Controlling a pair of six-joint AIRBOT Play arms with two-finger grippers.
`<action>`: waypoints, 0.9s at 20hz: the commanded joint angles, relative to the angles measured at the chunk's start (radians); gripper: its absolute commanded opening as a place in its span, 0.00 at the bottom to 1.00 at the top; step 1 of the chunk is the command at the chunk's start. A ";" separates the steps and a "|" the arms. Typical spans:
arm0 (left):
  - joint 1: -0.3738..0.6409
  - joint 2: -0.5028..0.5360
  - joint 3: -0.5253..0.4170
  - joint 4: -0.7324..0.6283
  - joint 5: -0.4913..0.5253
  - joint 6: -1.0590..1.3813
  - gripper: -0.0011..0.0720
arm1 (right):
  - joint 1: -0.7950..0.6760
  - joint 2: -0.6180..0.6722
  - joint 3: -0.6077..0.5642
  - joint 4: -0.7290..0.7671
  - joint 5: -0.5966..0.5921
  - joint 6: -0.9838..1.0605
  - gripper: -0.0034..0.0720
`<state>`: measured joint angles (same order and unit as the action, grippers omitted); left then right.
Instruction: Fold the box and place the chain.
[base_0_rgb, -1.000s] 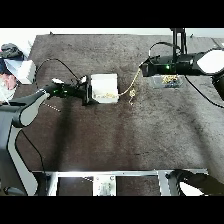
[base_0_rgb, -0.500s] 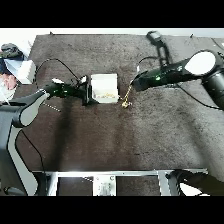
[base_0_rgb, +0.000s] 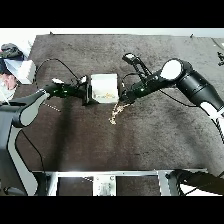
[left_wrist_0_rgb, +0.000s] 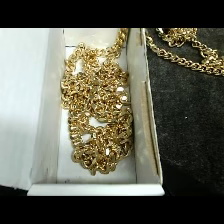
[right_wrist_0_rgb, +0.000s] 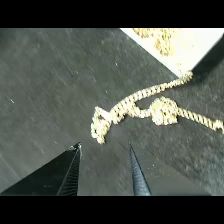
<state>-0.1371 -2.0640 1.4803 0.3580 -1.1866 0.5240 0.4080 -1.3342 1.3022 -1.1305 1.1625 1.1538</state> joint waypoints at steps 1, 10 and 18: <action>0.001 0.000 0.000 0.000 0.000 0.000 0.48 | -0.015 -0.008 -0.055 -0.019 0.000 -0.008 0.49; 0.001 0.000 0.000 0.000 0.000 0.000 0.48 | -0.019 -0.141 -0.199 0.007 -0.310 -0.011 0.29; 0.001 0.000 0.000 0.000 0.000 0.000 0.48 | -0.019 -0.212 -0.195 0.084 -0.362 -0.010 0.29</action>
<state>-0.1371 -2.0640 1.4803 0.3576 -1.1866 0.5240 0.3885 -1.5280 1.1076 -1.0660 0.8303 1.1435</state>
